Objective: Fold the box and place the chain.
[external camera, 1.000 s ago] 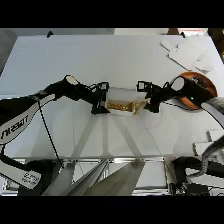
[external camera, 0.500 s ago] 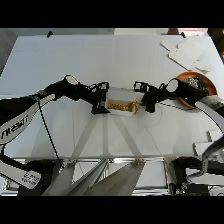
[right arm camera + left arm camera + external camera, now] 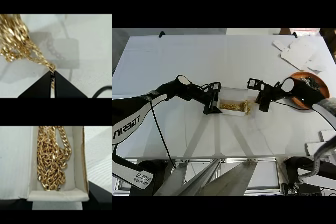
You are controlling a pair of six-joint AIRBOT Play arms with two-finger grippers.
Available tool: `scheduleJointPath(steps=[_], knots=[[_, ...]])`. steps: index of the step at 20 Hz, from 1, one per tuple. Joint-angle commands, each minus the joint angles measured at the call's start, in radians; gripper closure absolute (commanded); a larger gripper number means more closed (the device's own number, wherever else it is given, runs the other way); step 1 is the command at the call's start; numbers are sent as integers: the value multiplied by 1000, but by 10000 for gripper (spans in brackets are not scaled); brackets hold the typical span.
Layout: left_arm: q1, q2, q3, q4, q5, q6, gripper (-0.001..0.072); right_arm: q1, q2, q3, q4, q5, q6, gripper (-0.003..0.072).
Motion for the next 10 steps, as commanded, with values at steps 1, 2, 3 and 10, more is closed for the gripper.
scheduleJointPath(steps=[1,2,3,10], knots=[[0,0,0,0,0,0,500,0,101,1,6,24,62,676],[0,0,0,0,0,0,500,5,134,1,11,32,67,676],[0,0,0,0,0,0,500,15,164,1,13,33,85,676],[0,0,0,0,0,0,500,222,256,2,114,-60,113,676]])
